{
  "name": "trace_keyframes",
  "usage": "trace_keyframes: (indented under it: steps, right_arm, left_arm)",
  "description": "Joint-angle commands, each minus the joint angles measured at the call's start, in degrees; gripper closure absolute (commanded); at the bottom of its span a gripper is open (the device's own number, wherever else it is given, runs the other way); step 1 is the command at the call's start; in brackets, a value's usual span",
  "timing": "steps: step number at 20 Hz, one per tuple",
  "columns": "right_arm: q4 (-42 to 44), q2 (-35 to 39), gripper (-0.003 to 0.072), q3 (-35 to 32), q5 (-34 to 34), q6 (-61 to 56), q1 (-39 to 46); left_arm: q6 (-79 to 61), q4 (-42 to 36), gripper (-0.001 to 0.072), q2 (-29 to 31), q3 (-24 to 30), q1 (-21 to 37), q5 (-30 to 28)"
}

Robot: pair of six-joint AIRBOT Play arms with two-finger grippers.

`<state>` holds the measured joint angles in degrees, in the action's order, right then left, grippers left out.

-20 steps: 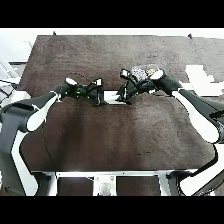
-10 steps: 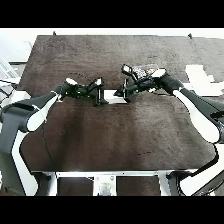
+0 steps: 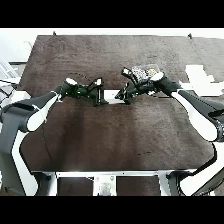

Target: Fold the box and place the chain.

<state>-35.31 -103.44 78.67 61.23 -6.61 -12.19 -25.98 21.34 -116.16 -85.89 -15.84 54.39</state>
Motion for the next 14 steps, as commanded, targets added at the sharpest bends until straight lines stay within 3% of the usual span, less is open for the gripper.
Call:
trace_keyframes:
  steps: [1, 4, 8, 14]
  right_arm:
    - [-3.3, -0.42, 0.0674, -0.24, -1.64, -2.45, -0.17]
    - [-1.07, 1.68, 0.0675, 0.48, -1.25, -2.12, 0.2]
    - [12.02, 11.45, 0.0675, 0.48, -1.29, 1.68, 2.6]
    - [12.79, 25.49, 0.0676, -2.14, -1.31, -6.6, 8.5]
  left_arm:
    - [0.0, 0.04, 0.0166, -0.02, 0.02, 0.04, 0.09]
    - [0.0, 0.02, 0.0166, -0.02, 0.02, 0.04, 0.11]
    - [0.02, 0.04, 0.0166, -0.02, 0.02, 0.04, 0.09]
    - [0.04, -0.83, 0.0166, 0.04, -0.2, 0.04, 0.26]
